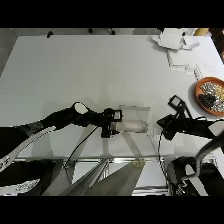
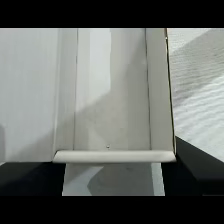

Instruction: Fold the box and place the chain.

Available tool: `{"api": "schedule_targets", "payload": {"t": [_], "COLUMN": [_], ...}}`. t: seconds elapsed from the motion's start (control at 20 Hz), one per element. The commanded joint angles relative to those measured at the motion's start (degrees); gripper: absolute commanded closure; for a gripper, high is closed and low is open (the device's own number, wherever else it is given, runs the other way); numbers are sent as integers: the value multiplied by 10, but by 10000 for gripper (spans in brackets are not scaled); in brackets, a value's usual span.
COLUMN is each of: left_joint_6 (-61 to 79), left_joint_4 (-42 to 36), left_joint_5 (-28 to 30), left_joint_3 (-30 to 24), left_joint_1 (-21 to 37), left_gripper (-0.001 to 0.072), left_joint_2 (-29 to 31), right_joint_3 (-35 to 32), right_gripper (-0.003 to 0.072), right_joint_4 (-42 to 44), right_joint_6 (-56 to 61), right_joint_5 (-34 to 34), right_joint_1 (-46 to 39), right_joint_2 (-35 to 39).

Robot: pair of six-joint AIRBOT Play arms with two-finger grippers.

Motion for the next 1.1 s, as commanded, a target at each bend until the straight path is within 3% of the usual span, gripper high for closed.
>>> {"api": "schedule_targets", "payload": {"t": [0.0, 0.25, 0.5, 0.7, 1.05], "left_joint_6": [1, 1, 1, 1, 1], "left_joint_4": [1, 1, 1, 1, 1], "left_joint_5": [-1, -1, -5, -5, -5], "left_joint_3": [0, 0, 0, 0, 0], "left_joint_1": [0, 0, 0, 0, 0], "left_gripper": [368, 368, 368, 368, 368], "left_joint_2": [0, 0, 0, 0, 0], "right_joint_3": [3, 4, 4, 4, 4], "right_gripper": [665, 665, 665, 664, 664], "right_joint_4": [-9, -126, -80, -13, 28], "right_joint_6": [184, 302, 302, 297, 291], "right_joint_5": [-8, 13, -1, 32, 37], "right_joint_1": [-67, -90, -90, -89, -27], "right_joint_2": [15, -26, -119, -212, -233]}}
